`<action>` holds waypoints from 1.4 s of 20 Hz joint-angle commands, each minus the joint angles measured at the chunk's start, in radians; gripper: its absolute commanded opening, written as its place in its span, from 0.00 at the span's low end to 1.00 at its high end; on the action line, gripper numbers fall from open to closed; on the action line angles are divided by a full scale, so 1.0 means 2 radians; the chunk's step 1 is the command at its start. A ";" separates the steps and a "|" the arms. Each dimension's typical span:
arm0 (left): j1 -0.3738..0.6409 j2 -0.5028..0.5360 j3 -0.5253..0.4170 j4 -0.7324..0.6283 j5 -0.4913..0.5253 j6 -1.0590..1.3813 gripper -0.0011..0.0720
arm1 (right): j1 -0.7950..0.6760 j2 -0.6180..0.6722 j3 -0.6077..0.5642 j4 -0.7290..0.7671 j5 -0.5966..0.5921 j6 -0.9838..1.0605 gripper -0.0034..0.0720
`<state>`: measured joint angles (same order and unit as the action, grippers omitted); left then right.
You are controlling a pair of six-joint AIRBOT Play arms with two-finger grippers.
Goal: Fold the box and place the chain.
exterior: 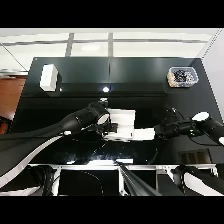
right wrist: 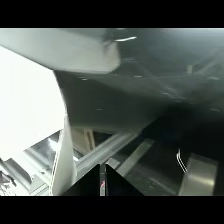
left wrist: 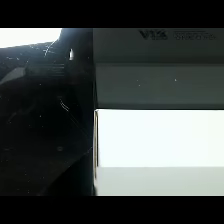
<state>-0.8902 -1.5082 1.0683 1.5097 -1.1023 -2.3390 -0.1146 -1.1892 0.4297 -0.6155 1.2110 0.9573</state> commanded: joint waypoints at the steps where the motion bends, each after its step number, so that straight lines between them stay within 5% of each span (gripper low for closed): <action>1: 0.000 0.000 0.000 0.000 0.000 0.000 0.06 | 0.005 -0.001 0.000 0.047 0.011 -0.048 0.29; 2: 0.000 0.000 0.000 0.000 0.000 0.000 0.06 | 0.010 -0.001 0.000 0.059 0.010 -0.054 0.59; 3: 0.000 0.000 0.000 0.000 -0.001 0.000 0.06 | 0.018 -0.001 0.000 0.063 0.009 -0.061 0.71; 9: 0.000 0.000 0.000 0.000 -0.001 0.000 0.06 | 0.105 -0.001 0.014 0.068 -0.031 -0.055 0.71; 10: 0.000 0.000 0.000 0.000 -0.001 0.000 0.06 | 0.116 -0.001 0.019 0.068 -0.037 -0.051 0.78; 11: 0.000 0.000 0.000 0.000 -0.001 0.000 0.06 | 0.122 -0.001 0.025 0.068 -0.041 -0.049 0.96; 21: 0.000 0.000 0.000 0.000 -0.001 0.000 0.06 | 0.168 -0.001 0.043 0.057 -0.084 0.032 0.90; 28: 0.000 0.000 0.000 0.000 -0.001 0.000 0.06 | 0.311 -0.001 0.134 -0.166 -0.158 0.306 0.82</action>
<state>-0.8902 -1.5082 1.0683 1.5097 -1.1042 -2.3379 0.4023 -1.1915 0.6254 -0.7109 0.9516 1.2778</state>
